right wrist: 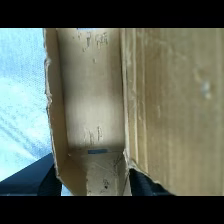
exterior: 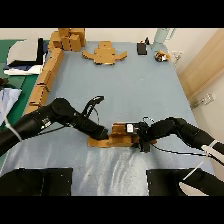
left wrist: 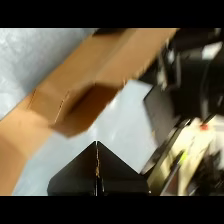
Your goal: Fold the box.
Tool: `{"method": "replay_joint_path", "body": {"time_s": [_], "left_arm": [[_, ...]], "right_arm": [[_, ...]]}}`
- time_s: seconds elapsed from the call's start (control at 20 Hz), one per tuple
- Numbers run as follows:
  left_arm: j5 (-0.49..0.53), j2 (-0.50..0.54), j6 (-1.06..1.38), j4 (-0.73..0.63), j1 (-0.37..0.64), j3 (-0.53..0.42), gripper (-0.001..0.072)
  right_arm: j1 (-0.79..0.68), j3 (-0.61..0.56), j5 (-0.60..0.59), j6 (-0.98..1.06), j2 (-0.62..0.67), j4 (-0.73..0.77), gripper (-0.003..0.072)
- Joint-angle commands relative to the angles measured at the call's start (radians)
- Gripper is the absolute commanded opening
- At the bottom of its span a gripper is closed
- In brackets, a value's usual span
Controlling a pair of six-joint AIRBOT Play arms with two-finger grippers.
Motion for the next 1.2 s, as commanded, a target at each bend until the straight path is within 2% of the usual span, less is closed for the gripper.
{"method": "replay_joint_path", "body": {"time_s": [0.0, 0.2, 0.3, 0.4, 0.55, 1.15], "left_arm": [[0.109, -0.119, 0.009, -0.226, 0.009, 0.053, 0.0011], [0.129, -0.321, 0.062, -0.356, 0.029, 0.166, 0.0011], [0.127, -0.394, 0.054, -0.319, 0.030, 0.208, 0.0010], [0.137, -0.434, -0.036, -0.185, 0.029, 0.230, 0.0010], [0.126, -0.452, -0.137, -0.034, 0.029, 0.233, 0.0010], [0.099, -0.455, -0.130, -0.042, 0.030, 0.235, 0.0011]], "right_arm": [[0.000, 0.000, 0.001, 0.001, 0.000, -0.003, 0.0495], [0.000, 0.000, 0.001, 0.000, 0.000, -0.003, 0.0495], [0.000, 0.000, 0.001, 0.001, 0.000, -0.003, 0.0495], [0.000, 0.000, 0.001, 0.001, 0.000, -0.003, 0.0495], [0.000, 0.000, 0.001, 0.001, 0.000, -0.004, 0.0495], [0.000, 0.000, 0.001, 0.001, 0.000, -0.004, 0.0495]]}}
